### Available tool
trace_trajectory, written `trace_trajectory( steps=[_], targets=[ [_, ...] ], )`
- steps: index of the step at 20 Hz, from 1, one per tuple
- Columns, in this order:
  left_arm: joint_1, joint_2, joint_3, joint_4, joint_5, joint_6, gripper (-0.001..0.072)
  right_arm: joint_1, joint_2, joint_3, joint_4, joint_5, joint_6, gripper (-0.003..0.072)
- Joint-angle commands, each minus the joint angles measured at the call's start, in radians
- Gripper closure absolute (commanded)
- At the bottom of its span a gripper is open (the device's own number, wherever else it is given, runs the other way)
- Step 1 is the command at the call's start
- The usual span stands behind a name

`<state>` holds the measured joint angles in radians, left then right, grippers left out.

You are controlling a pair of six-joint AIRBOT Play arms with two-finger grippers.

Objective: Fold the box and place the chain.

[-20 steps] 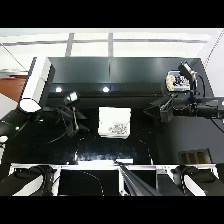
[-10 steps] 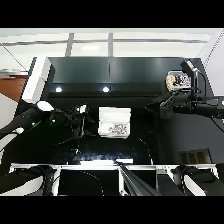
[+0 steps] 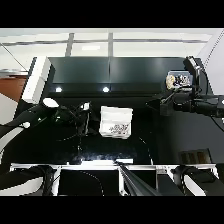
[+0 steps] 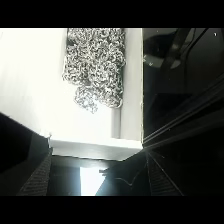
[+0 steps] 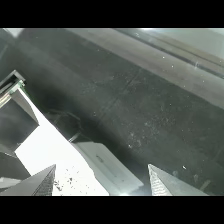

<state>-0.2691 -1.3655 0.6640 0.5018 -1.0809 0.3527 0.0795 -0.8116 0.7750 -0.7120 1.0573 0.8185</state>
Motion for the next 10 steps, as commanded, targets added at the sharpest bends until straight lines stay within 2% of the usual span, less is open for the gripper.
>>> trace_trajectory(
  steps=[1, 4, 10],
  targets=[
    [-0.008, -0.005, 0.005, 0.004, 0.000, -0.002, -0.0003, 0.000, 0.000, 0.001, 0.000, -0.004, 0.000, -0.0012],
    [-0.015, -0.006, 0.009, 0.014, 0.034, -0.027, -0.0003, 0.000, 0.000, 0.001, 0.000, -0.003, 0.000, -0.0013],
    [-0.039, -0.006, 0.009, 0.023, 0.031, -0.026, -0.0003, 0.000, 0.000, 0.001, 0.000, 0.005, 0.000, -0.0012]
  ],
)
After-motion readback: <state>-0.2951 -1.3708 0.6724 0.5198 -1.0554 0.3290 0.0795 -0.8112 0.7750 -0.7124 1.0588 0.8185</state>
